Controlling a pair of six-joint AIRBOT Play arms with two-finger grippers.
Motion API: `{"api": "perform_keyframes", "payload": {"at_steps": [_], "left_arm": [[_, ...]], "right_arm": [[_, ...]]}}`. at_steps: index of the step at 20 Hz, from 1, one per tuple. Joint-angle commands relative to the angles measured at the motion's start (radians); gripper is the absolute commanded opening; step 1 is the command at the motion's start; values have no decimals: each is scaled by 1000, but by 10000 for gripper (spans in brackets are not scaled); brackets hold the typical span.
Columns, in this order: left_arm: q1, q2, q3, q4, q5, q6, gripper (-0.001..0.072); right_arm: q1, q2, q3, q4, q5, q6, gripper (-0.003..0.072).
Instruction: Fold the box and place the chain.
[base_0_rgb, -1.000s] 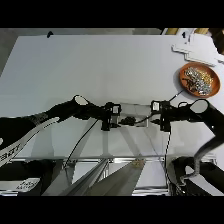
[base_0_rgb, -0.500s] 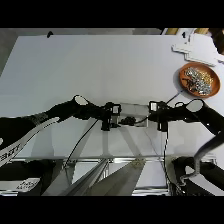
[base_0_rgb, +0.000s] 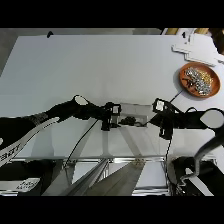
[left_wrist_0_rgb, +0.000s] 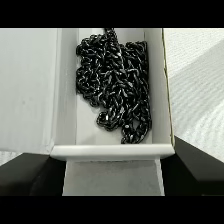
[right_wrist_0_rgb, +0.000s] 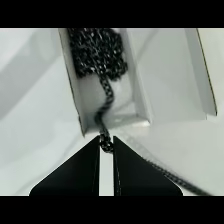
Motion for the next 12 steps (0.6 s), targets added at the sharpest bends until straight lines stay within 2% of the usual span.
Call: {"api": "perform_keyframes", "payload": {"at_steps": [1,5,10,11,12], "left_arm": [[1,0,0,0,0,0,149],[1,0,0,0,0,0,149],[1,0,0,0,0,0,149],[1,0,0,0,0,0,149],[1,0,0,0,0,0,149]], "right_arm": [[69,57,35,84,-31,69,18],[161,-43,38,216,-196,64,18],[311,-226,38,220,-370,65,21],[321,-250,38,220,-390,66,46],[323,-266,38,219,-401,66,155]]}}
